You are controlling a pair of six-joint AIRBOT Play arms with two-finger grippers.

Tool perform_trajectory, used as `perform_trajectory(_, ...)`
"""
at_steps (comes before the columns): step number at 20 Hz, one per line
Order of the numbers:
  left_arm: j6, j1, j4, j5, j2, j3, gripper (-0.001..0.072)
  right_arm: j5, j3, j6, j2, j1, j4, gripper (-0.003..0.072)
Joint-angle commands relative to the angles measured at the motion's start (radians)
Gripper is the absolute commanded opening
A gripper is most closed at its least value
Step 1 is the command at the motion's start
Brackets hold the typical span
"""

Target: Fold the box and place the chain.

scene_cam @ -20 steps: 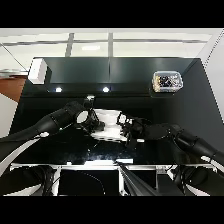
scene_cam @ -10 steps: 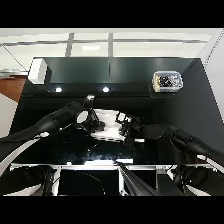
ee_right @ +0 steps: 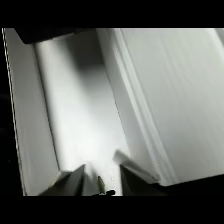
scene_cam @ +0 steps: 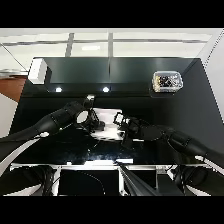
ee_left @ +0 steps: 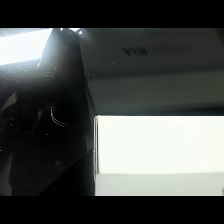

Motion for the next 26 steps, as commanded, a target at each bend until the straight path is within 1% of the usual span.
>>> perform_trajectory(1, 0.0, 0.0, 0.0, -0.002, 0.0, 0.0, 0.0029, 0.006, 0.001, 0.0, -0.001, 0.002, -0.003, 0.0286)
perform_trajectory(2, 0.0, 0.0, 0.0, -0.002, 0.0, 0.0, 0.0029, 0.003, 0.001, 0.0, -0.001, 0.002, -0.004, 0.0179)
perform_trajectory(3, 0.0, 0.0, 0.0, -0.002, 0.0, 0.0, 0.0029, 0.003, 0.001, 0.0, -0.001, 0.002, -0.004, 0.0206)
perform_trajectory(4, 0.001, 0.0, 0.0, -0.002, 0.0, 0.0, 0.0029, 0.003, 0.001, 0.001, 0.0, 0.002, -0.004, 0.0204)
perform_trajectory(5, 0.0, 0.0, 0.0, -0.002, 0.0, 0.0, 0.0029, 0.002, 0.001, 0.004, 0.0, 0.001, -0.004, 0.0102)
perform_trajectory(6, 0.001, 0.0, 0.0, -0.002, 0.0, 0.0, 0.0029, 0.0, 0.001, 0.016, 0.006, -0.007, -0.005, 0.002)
perform_trajectory(8, 0.001, 0.0, 0.0, -0.002, 0.0, 0.0, 0.0029, -0.026, 0.001, 0.129, 0.038, -0.049, -0.022, 0.0022)
perform_trajectory(9, 0.005, 0.0, 0.002, -0.002, 0.0, 0.0, 0.0029, -0.073, 0.001, 0.205, 0.066, -0.083, -0.048, 0.0021)
perform_trajectory(12, 0.02, 0.0, 0.026, -0.005, 0.0, 0.002, 0.0028, -0.328, 0.002, 0.573, 0.196, -0.248, -0.153, 0.0021)
perform_trajectory(13, 0.02, 0.001, 0.026, -0.005, 0.0, 0.002, 0.0028, -0.432, 0.002, 0.654, 0.257, -0.319, -0.172, 0.0021)
perform_trajectory(15, 0.02, 0.0, 0.026, -0.003, 0.0, 0.002, 0.0028, -0.629, 0.002, 0.737, 0.378, -0.464, -0.193, 0.0021)
perform_trajectory(17, 0.02, 0.0, 0.026, -0.003, 0.0, 0.002, 0.0028, -0.782, -0.001, 0.981, 0.456, -0.612, -0.291, 0.0021)
perform_trajectory(18, 0.02, 0.0, 0.026, -0.003, 0.0, 0.002, 0.0028, -0.836, -0.01, 1.068, 0.47, -0.668, -0.343, 0.0022)
perform_trajectory(19, 0.02, 0.0, 0.026, -0.004, 0.0, 0.002, 0.0027, -0.854, -0.033, 1.127, 0.471, -0.709, -0.37, 0.0021)
perform_trajectory(20, 0.02, 0.0, 0.026, -0.004, 0.0, 0.002, 0.0027, -0.823, -0.078, 1.183, 0.467, -0.737, -0.366, 0.0021)
perform_trajectory(21, 0.02, 0.0, 0.026, -0.004, 0.0, 0.002, 0.0027, -0.758, -0.136, 1.232, 0.46, -0.742, -0.333, 0.0021)
perform_trajectory(23, 0.02, 0.0, 0.026, -0.006, 0.0, 0.002, 0.0027, -0.62, -0.246, 1.239, 0.42, -0.725, -0.176, 0.0021)
perform_trajectory(24, 0.02, 0.0, 0.026, -0.006, 0.0, 0.002, 0.0028, -0.555, -0.281, 1.229, 0.391, -0.705, -0.113, 0.0022)
perform_trajectory(26, 0.02, 0.0, 0.025, -0.005, 0.0, 0.002, 0.0027, -0.443, -0.296, 1.214, 0.31, -0.625, -0.042, 0.0021)
